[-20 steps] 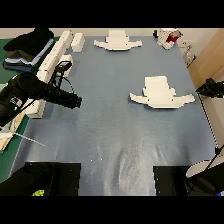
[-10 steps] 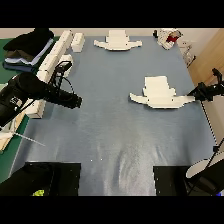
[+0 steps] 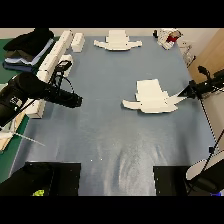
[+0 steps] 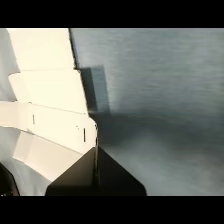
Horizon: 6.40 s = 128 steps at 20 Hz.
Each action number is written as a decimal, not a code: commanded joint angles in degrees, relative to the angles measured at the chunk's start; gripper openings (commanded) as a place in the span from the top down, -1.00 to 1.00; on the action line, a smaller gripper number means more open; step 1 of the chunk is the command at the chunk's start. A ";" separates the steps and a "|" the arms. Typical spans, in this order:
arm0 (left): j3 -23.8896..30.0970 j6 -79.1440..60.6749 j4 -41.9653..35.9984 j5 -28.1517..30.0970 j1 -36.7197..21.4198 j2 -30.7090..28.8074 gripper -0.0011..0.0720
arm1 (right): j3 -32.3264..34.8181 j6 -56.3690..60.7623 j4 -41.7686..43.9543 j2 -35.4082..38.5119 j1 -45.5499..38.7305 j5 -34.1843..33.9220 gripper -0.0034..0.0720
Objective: Fold the box.
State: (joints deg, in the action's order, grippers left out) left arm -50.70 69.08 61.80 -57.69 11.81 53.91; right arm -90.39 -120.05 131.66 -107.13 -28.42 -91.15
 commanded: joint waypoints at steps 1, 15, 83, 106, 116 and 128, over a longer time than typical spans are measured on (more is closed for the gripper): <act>0.00 -0.04 -1.40 -0.33 0.00 -0.04 0.93 | 6.58 -0.02 6.36 4.98 3.28 0.87 0.91; 1.14 -11.67 -19.61 -20.65 -14.64 1.16 0.93 | 69.40 21.73 7.96 61.99 39.98 40.44 0.91; 8.44 -62.34 -45.51 -22.16 -8.70 27.28 0.94 | 68.35 38.03 -34.12 68.50 51.89 55.43 -0.14; 29.77 -77.24 -37.33 32.09 32.13 -7.28 0.94 | 62.03 50.66 -35.10 68.50 39.12 53.33 -0.31; 24.44 -75.01 -37.31 24.39 28.46 -4.50 0.94 | 62.03 50.64 -33.64 68.50 39.12 52.76 -0.31; 14.91 -74.38 -36.15 6.21 17.03 7.78 0.94 | 62.03 50.64 -32.00 65.59 39.12 52.50 -0.31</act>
State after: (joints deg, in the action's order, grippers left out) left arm -33.43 -5.28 25.06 -47.66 29.39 58.06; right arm -28.34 -69.41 98.70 -40.62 10.72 -38.63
